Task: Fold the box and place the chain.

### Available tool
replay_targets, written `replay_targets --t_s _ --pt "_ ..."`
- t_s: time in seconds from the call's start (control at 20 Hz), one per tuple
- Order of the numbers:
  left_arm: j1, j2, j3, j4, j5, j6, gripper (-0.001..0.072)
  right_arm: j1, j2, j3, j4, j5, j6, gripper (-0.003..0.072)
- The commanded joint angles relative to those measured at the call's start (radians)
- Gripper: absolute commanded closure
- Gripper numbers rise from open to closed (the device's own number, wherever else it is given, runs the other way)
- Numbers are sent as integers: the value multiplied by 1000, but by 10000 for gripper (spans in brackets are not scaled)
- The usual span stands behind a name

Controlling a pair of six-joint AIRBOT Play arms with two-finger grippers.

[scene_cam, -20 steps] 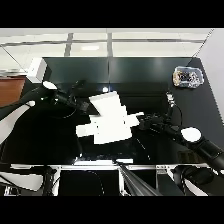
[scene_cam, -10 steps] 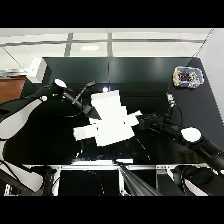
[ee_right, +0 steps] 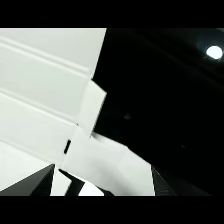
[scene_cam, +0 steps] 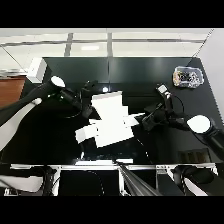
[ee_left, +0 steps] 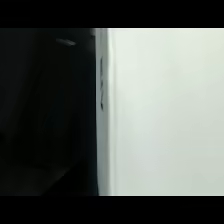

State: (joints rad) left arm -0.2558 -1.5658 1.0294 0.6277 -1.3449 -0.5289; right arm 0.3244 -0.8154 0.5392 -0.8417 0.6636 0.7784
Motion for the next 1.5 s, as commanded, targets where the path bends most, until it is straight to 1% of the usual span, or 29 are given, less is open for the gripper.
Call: replay_targets --t_s 0.0,0.05,0.1,0.15,0.2,0.25,0.35,0.45,0.5,0.65,0.85,1.1,1.25,1.3,1.45 --pt "-35 232 -208 -101 341 210 689 -12 1 65 -244 111 2 -22" --pt "-45 277 -258 -119 388 339 689 -12 1 65 -242 111 2 -22" --pt "-58 305 -291 -94 409 491 689 -12 1 65 -229 111 2 -22" --pt "-73 312 -299 -55 407 588 689 -12 1 65 -215 111 2 -22" --pt "-92 309 -299 -26 415 590 689 -12 1 65 -191 111 3 -22" --pt "-114 303 -299 -10 443 592 689 -12 1 65 -152 112 3 -22" --pt "-176 291 -299 38 552 637 689 -11 -1 63 -90 111 -6 -22" --pt "-222 269 -299 105 666 637 689 11 -2 49 -105 123 -103 -22" --pt "-230 246 -299 110 690 637 688 24 -2 39 -105 125 -166 -21" --pt "-235 195 -299 104 680 633 688 66 -7 3 -105 125 -329 -22" --pt "-235 187 -299 93 676 634 686 96 -26 -50 -104 131 -513 -21" --pt "-235 179 -299 93 655 634 685 98 -103 -50 -97 154 -546 -22" --pt "-235 174 -299 93 655 634 686 98 -143 -50 -17 193 -684 -22" --pt "-235 174 -299 93 655 634 686 98 -157 -50 5 189 -723 -22" --pt "-235 174 -299 93 655 634 685 120 -205 -51 8 154 -793 -21"
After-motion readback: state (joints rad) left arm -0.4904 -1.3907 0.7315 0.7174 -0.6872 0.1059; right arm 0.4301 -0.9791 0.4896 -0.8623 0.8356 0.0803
